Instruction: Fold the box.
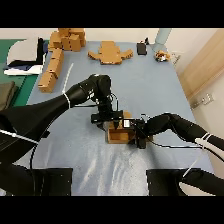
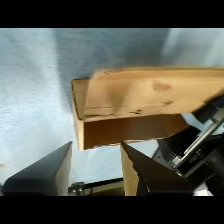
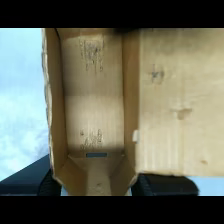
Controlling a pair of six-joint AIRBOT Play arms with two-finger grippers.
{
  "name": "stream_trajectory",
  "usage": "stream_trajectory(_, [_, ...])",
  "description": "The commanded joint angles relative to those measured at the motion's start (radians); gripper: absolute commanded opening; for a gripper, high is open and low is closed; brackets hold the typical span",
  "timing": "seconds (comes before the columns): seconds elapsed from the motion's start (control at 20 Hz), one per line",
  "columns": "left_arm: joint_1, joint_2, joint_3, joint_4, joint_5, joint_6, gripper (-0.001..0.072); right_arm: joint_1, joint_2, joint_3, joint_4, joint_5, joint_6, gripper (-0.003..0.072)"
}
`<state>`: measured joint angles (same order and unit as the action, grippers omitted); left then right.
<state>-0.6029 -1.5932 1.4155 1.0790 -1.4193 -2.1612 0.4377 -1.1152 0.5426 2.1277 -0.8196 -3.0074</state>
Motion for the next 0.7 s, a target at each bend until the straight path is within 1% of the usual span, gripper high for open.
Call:
stream_trajectory(0.0, [0.062,0.000,0.001,-0.047,-0.062,0.086,0.0465,0.001,0.001,0.000,0.004,-0.001,-0.001,0.0432])
stream_trajectory(0.15, [0.108,-0.001,0.001,-0.047,-0.100,0.164,0.0465,0.001,0.001,0.000,0.004,-0.001,-0.001,0.0432])
stream_trajectory(0.3, [0.152,-0.001,0.000,-0.043,-0.104,0.316,0.0465,0.001,0.001,0.000,0.004,-0.001,-0.001,0.0432])
stream_trajectory(0.4, [0.191,-0.001,0.000,-0.034,-0.110,0.459,0.0465,0.001,0.001,0.000,0.004,-0.001,-0.001,0.0432])
stream_trajectory(0.5, [0.223,0.000,0.000,-0.027,-0.111,0.661,0.0464,0.001,0.001,0.000,0.004,-0.001,-0.001,0.0432])
stream_trajectory(0.65, [0.233,-0.001,-0.002,-0.020,-0.109,0.857,0.0462,0.001,0.001,0.000,0.004,-0.001,-0.001,0.0432])
